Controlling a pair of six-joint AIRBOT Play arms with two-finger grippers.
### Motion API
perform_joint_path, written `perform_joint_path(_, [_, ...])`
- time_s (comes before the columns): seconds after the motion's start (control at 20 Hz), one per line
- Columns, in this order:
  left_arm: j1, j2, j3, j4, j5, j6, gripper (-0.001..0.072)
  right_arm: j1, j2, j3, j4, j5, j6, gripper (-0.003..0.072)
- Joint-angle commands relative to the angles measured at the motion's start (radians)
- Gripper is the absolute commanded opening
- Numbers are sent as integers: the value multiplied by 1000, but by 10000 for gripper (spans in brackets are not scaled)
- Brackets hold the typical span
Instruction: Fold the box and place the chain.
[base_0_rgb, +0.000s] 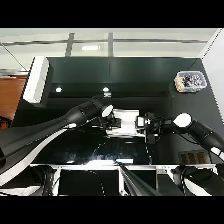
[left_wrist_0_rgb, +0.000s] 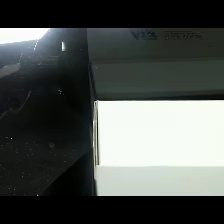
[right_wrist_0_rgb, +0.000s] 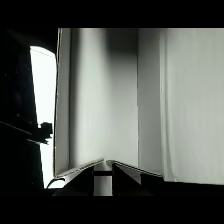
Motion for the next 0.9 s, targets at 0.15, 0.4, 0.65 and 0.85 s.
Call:
perform_joint_path(0.15, [1, 0, 1, -4, 2, -1, 30, 1, -23, 0, 138, -14, 26, 133])
perform_joint_path(0.4, [1, 0, 0, -4, -3, 0, 30, 1, -35, -16, 145, -15, 106, 134])
perform_joint_path(0.65, [1, 0, 0, -4, -2, -1, 30, 1, -35, -16, 158, -56, 126, 338])
perform_joint_path(0.85, [1, 0, 0, -4, -2, -1, 30, 0, -35, -15, 154, -58, 232, 18])
